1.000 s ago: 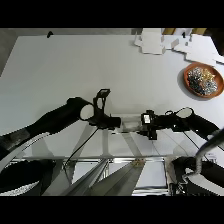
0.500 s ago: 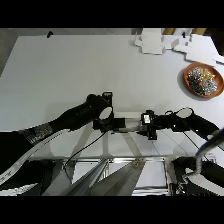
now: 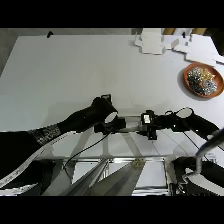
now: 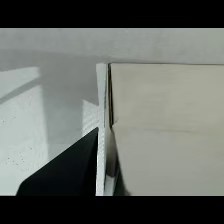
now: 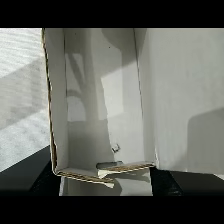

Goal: Fold the box and place the chain.

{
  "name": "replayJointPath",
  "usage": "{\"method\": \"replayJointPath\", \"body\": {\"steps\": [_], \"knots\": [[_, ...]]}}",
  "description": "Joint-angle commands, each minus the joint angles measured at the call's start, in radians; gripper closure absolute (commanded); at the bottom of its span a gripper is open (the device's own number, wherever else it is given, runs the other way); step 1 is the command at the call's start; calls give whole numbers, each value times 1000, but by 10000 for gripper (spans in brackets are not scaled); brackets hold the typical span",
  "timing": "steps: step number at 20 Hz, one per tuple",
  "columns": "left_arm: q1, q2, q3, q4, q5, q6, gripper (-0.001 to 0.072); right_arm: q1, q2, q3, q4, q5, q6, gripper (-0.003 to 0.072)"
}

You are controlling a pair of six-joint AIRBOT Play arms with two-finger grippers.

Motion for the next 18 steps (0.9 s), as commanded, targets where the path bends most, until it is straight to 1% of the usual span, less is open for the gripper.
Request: {"method": "replayJointPath", "body": {"steps": [1, 3, 4, 5, 6, 10, 11, 12, 17, 18], "knots": [[-3, -5, 10, 21, 2, -9, 517, 0, 0, 1, 0, 0, 0, 290], [-3, -12, 17, 21, 6, -10, 520, 0, 0, 1, 0, 0, 0, 290], [-3, -16, 17, 20, 6, -9, 587, 0, 0, 1, 0, 0, 0, 290], [-6, -22, 17, 20, 6, -9, 685, 0, 0, 1, 0, 0, 0, 290], [-6, -27, 17, 19, 5, -9, 703, 0, 0, 1, 0, 0, 0, 290], [-8, -39, 17, 18, -5, -9, 701, 0, 0, 1, 0, 0, 0, 290], [-8, -39, 17, 20, -5, -8, 679, 0, 0, 1, 0, 0, 0, 290], [-8, -38, 17, 19, -5, -3, 623, 0, 0, 1, 0, 0, 0, 290], [0, -39, 24, 20, -9, 7, 619, 0, 0, 1, 0, 0, 0, 290], [5, -38, 27, 20, -9, 7, 630, 0, 0, 1, -2, 0, 0, 290]]}}
